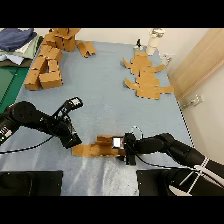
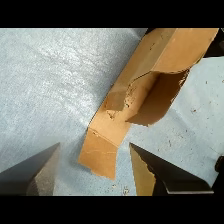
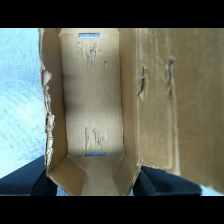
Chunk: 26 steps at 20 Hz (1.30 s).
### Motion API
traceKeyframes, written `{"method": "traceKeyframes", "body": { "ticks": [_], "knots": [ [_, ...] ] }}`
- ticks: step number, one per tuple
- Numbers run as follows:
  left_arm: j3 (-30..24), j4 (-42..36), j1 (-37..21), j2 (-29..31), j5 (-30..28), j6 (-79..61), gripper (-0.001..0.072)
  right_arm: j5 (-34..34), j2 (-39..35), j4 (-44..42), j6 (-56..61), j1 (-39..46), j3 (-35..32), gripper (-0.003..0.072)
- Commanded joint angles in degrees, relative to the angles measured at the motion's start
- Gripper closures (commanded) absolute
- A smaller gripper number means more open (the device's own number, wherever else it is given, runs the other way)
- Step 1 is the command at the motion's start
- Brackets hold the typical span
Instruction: Fold the box.
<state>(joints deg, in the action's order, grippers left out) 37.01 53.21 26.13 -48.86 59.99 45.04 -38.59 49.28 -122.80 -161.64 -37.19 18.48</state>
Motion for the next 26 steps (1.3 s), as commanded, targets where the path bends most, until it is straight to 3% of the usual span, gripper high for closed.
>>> {"method": "traceKeyframes", "body": {
  "ticks": [1, 24, 26],
  "knots": [
    [0.04, -0.02, -0.04, 0.04, 0.02, 0.02, 0.0054, -0.04, 0.04, 0.07, 0.02, -0.04, 0.00, 0.0103],
    [0.02, -0.02, -0.04, 0.02, -0.59, 0.04, 0.0054, 0.85, 0.07, 0.00, 0.04, -0.07, 0.00, 0.0107],
    [0.04, -0.02, -0.04, 0.02, -0.61, 0.04, 0.0054, 0.81, 0.04, -0.02, 0.07, -0.09, 0.00, 0.0182]
  ]
}}
